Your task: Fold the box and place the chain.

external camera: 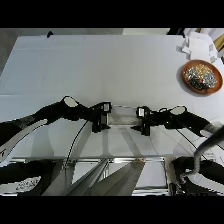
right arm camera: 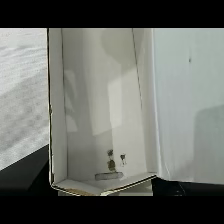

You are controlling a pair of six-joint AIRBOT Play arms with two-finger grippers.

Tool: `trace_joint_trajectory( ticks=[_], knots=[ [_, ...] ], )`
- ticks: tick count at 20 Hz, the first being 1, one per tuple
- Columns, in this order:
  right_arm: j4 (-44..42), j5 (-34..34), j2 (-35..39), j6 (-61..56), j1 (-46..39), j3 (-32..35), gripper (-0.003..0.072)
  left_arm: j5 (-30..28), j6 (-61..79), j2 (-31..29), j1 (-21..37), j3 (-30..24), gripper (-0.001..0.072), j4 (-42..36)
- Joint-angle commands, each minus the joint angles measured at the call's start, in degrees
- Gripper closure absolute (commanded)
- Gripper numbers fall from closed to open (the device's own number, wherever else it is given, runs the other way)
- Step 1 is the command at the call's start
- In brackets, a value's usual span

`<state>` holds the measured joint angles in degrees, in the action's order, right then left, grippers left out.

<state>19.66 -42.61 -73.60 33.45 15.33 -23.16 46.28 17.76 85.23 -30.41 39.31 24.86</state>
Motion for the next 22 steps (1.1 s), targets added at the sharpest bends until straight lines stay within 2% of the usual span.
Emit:
trace_joint_trajectory(
  ticks=[1, 22],
  knots=[
    [0.00, -0.02, 0.04, 0.02, 0.02, 0.02, 0.0360, 0.24, 0.00, 0.04, -0.04, -0.04, 0.0565, 0.07],
    [0.02, 1.46, 0.04, 0.02, 0.02, 0.02, 0.0360, 0.68, 0.00, 0.04, -0.04, -0.04, 0.0566, 0.07]
  ],
)
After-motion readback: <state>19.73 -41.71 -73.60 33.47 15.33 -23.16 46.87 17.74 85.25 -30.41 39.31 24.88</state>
